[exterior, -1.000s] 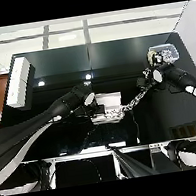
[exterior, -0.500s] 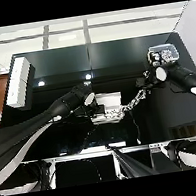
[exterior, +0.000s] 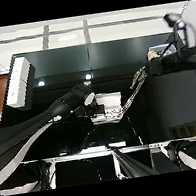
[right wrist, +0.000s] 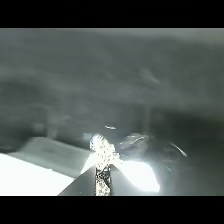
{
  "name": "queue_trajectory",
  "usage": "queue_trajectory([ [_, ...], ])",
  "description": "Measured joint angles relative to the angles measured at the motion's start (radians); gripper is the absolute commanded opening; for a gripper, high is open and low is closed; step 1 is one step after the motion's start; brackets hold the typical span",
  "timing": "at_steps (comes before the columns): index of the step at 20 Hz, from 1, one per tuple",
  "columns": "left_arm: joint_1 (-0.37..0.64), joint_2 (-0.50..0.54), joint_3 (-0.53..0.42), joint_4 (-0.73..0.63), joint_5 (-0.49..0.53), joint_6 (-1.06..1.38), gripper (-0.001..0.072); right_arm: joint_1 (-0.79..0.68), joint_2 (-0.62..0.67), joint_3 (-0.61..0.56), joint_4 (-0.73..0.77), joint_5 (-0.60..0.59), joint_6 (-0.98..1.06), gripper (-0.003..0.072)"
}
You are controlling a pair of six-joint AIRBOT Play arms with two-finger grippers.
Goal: Fold the box and place the chain.
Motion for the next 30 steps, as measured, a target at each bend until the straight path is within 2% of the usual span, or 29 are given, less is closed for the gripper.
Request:
queue_trajectory([
  [3,0.000,0.000,0.000,0.000,0.001,0.000,0.0031,0.003,0.035,0.051,0.133,0.058,-0.051,0.0010],
  [7,0.000,0.000,0.000,0.000,0.006,0.000,0.0031,0.040,0.043,0.067,0.299,0.052,-0.109,0.0009],
  [12,0.000,0.000,0.000,0.000,0.006,0.000,0.0031,0.113,0.012,0.058,0.365,0.037,-0.132,0.0010],
  [27,0.000,0.000,0.000,0.000,0.006,0.000,0.0031,0.160,-0.077,-0.248,0.468,-0.090,-0.195,0.0018],
  [28,0.000,0.000,0.000,0.000,0.006,0.000,0.0031,0.160,-0.077,-0.258,0.468,-0.096,-0.195,0.0157],
  [29,0.000,0.000,0.000,0.000,0.006,0.000,0.0031,0.160,-0.079,-0.264,0.467,-0.101,-0.195,0.0331],
  [30,0.000,0.000,0.000,0.000,0.006,0.000,0.0031,0.160,-0.079,-0.269,0.465,-0.105,-0.197,0.0333],
])
